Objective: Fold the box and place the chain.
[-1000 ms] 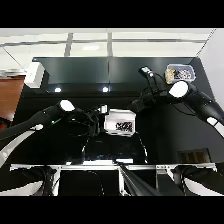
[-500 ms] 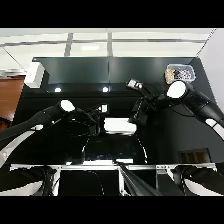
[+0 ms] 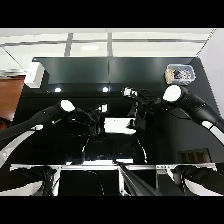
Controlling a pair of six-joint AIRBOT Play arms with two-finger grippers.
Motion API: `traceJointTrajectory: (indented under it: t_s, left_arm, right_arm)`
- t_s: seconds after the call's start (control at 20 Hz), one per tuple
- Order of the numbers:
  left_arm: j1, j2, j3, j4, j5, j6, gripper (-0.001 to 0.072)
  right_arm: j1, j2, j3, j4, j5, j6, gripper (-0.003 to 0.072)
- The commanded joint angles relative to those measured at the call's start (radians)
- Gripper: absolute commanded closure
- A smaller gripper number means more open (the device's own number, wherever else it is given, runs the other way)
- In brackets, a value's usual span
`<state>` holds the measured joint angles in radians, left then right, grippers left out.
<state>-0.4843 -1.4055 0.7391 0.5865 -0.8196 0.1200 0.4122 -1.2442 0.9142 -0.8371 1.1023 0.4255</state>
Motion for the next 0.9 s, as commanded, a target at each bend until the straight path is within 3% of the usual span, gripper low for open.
traceJointTrajectory:
  t_s: [0.0,0.4,0.45,0.5,0.55,0.75,0.8,0.85]
  left_arm:
    - [0.000,0.000,0.000,0.000,0.000,0.000,0.0332]
    - [0.000,0.000,0.000,0.000,0.000,0.000,0.0332]
    - [0.000,0.000,0.000,0.000,0.000,0.000,0.0332]
    - [0.000,0.000,0.000,0.000,0.000,0.000,0.0331]
    - [0.000,0.000,0.000,0.000,0.000,0.000,0.0332]
    - [-0.002,0.000,0.000,0.000,0.000,0.000,0.0332]
    - [-0.003,0.000,0.000,0.000,-0.001,0.000,0.0332]
    - [-0.004,0.000,0.000,0.000,-0.001,0.000,0.0332]
  right_arm:
    - [0.002,-0.001,-0.001,0.014,0.013,-0.019,-0.0018]
    - [0.002,-0.002,-0.012,-0.043,-0.012,-0.018,-0.0017]
    - [0.002,-0.002,-0.012,-0.044,-0.014,-0.017,0.0012]
    - [0.002,-0.002,-0.012,-0.044,-0.014,-0.014,0.0189]
    - [0.002,-0.002,-0.011,-0.044,-0.009,-0.013,0.0231]
    - [0.002,-0.001,-0.011,-0.058,-0.007,0.035,0.0261]
    - [0.002,-0.001,-0.011,-0.058,-0.006,0.039,0.0398]
    - [0.002,-0.001,-0.012,-0.058,-0.006,0.040,0.0433]
